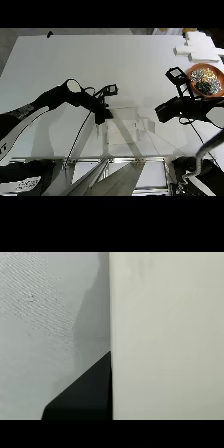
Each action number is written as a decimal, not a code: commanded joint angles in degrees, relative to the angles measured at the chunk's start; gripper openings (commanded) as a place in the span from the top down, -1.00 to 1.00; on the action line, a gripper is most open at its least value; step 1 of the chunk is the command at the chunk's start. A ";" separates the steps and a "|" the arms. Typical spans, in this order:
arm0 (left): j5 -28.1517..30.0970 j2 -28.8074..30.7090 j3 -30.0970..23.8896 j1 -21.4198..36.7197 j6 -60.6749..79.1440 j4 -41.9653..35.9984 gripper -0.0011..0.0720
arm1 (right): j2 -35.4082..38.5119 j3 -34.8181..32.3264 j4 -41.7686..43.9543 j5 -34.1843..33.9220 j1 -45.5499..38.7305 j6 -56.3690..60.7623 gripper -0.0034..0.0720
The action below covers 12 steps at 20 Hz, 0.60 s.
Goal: Fold the box and place the chain.
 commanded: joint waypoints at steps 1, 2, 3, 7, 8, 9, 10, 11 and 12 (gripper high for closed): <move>6.14 0.85 0.04 -3.85 0.85 3.61 0.96 | 1.01 0.46 -3.56 3.43 -0.02 0.04 0.01; 8.11 0.85 0.04 -4.55 0.98 3.58 0.96 | 1.01 0.46 -3.50 3.41 -0.02 0.04 0.01; 9.66 0.85 0.04 -5.01 1.22 3.58 0.96 | 1.01 0.46 -3.52 3.41 -0.02 0.04 0.01; 13.62 0.79 0.02 -5.57 1.25 3.56 0.96 | 1.01 0.46 -3.50 3.41 -0.02 0.04 0.01; 14.05 0.59 0.02 -5.57 1.25 3.54 0.96 | 1.01 0.46 -3.50 3.39 -0.02 0.04 0.01; 14.25 0.11 0.02 -5.57 1.25 3.54 0.96 | 1.01 0.46 -3.50 3.34 -0.02 0.04 0.01; 14.32 -0.66 0.02 -5.60 1.25 3.50 0.96 | 1.01 0.46 -3.52 3.26 -0.02 0.04 0.01; 14.34 -1.57 0.02 -5.62 1.22 3.32 0.96 | 1.01 0.46 -3.52 3.21 -0.02 0.02 0.01; 14.36 -2.40 0.02 -5.70 1.25 3.32 0.96 | 1.01 0.46 -3.52 3.21 -0.02 0.04 0.01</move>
